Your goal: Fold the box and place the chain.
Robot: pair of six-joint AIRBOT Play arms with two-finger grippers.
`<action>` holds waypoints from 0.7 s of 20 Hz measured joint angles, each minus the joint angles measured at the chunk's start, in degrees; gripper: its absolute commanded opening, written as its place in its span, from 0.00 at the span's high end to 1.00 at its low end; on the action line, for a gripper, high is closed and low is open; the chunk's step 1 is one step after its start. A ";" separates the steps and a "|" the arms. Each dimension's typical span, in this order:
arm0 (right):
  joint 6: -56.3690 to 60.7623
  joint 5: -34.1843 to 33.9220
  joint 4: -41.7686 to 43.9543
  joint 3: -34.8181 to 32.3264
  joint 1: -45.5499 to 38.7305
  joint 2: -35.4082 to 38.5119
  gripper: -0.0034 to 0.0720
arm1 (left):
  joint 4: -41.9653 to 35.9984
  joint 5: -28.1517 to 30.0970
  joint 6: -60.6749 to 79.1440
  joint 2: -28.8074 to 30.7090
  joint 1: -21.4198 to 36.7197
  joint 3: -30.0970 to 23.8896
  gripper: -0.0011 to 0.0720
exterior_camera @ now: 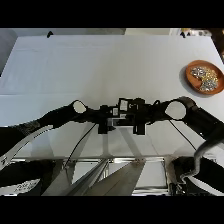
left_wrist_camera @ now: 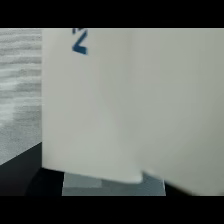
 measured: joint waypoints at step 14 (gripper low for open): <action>0.15 10.25 0.57 0.00 0.04 2.45 0.91 | -0.02 -0.02 -0.04 0.00 0.00 0.00 0.97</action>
